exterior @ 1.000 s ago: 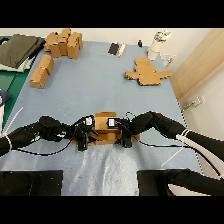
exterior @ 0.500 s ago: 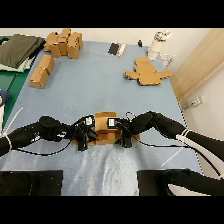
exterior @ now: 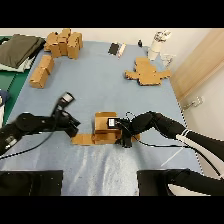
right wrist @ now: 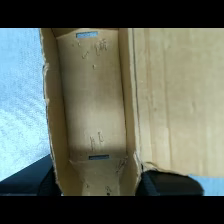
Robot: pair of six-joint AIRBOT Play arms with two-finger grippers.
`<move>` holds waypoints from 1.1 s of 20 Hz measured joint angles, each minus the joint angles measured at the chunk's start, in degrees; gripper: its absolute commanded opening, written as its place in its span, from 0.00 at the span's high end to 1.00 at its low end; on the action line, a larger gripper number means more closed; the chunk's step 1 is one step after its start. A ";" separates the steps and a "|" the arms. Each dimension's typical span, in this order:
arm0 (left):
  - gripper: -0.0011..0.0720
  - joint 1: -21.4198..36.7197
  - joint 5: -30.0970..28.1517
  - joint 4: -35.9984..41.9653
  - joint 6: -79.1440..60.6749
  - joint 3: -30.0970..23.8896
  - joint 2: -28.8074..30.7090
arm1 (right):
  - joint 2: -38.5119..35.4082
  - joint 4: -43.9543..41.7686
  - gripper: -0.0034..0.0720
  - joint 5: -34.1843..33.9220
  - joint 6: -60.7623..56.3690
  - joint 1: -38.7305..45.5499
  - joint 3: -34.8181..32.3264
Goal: Fold the box.
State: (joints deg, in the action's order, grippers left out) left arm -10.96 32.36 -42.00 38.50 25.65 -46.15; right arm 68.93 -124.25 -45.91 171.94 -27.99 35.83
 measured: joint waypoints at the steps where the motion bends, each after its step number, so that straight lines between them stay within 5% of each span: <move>1: 0.97 2.10 2.40 -3.52 8.11 -0.02 2.29 | 0.00 -0.02 0.26 0.00 0.00 0.00 0.00; 6: 0.97 9.49 15.72 -15.02 33.73 -1.77 7.08 | 0.00 -0.02 0.26 -0.02 0.00 0.00 0.00; 12: 0.97 10.69 20.90 -14.47 43.67 -7.34 8.11 | 0.00 -0.02 0.26 0.00 0.02 0.00 0.00; 22: 0.97 -4.26 5.68 -5.40 49.18 -9.16 1.42 | 0.00 0.00 0.26 0.00 0.02 0.00 0.00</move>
State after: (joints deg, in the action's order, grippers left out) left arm -15.22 38.04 -47.40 87.68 16.49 -44.73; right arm 68.93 -124.25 -45.91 171.96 -27.99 35.83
